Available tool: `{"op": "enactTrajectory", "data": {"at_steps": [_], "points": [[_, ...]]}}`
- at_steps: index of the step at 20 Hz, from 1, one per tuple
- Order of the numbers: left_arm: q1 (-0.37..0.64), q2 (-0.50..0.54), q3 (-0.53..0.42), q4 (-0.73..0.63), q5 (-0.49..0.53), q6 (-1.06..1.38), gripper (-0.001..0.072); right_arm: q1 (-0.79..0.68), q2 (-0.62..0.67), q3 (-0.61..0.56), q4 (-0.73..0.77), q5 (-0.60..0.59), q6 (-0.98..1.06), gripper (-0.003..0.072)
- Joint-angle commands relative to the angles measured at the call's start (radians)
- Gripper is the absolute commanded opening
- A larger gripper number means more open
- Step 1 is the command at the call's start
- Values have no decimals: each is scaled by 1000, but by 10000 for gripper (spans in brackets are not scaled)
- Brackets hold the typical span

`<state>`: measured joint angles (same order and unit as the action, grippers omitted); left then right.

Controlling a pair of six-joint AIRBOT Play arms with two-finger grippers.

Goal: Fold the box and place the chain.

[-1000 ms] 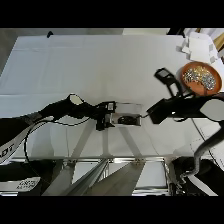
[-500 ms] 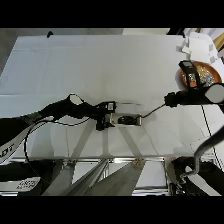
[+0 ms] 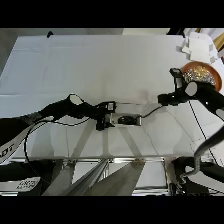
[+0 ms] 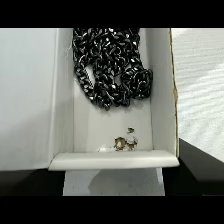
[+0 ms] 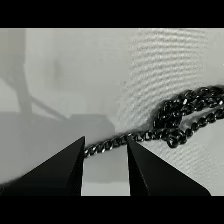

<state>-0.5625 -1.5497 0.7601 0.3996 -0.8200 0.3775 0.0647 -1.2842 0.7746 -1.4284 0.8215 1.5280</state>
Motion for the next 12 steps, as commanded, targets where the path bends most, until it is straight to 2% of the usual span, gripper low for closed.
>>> {"op": "enactTrajectory", "data": {"at_steps": [1, 12], "points": [[0, 0, 1, 0, 0, 0, 348, -4, -48, -1, -54, -23, 72, 298], [0, 0, 1, 0, 0, 0, 348, -35, -28, -1, -87, 59, 77, 299]]}}
